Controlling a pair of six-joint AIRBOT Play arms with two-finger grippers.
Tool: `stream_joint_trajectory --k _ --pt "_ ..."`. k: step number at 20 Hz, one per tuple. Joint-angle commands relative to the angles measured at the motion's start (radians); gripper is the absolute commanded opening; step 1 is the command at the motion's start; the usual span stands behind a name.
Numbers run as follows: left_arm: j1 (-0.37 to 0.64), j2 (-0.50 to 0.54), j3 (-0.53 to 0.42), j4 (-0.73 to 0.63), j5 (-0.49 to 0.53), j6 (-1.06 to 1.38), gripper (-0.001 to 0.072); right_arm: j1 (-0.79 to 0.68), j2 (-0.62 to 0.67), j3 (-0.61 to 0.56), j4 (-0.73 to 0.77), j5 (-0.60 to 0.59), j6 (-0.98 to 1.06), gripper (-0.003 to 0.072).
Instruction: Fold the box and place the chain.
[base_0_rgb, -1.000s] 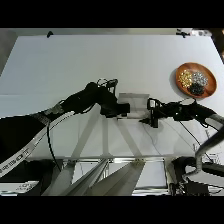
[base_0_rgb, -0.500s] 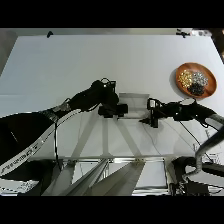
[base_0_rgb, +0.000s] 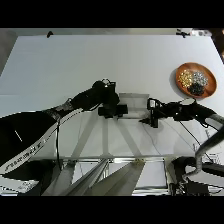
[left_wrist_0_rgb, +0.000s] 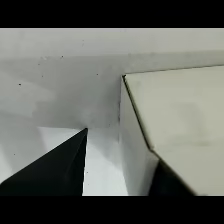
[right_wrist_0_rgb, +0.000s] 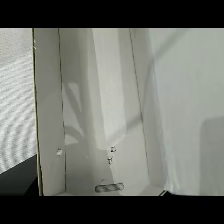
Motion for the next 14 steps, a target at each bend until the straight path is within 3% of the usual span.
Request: stream_joint_trajectory --k 1,4,14 --pt "0.0 -0.01 0.051 0.028 0.04 0.041 0.0344 0.0 0.0 0.0 0.0 0.0 0.0 0.0335" --pt "-0.005 -0.066 0.145 0.044 0.179 0.081 0.0355 0.0 0.0 0.0 0.0 0.0 0.0 0.0335" --pt "-0.01 -0.087 0.162 0.052 0.177 0.063 0.0355 0.0 0.0 0.0 0.0 0.0 0.0 0.0335"
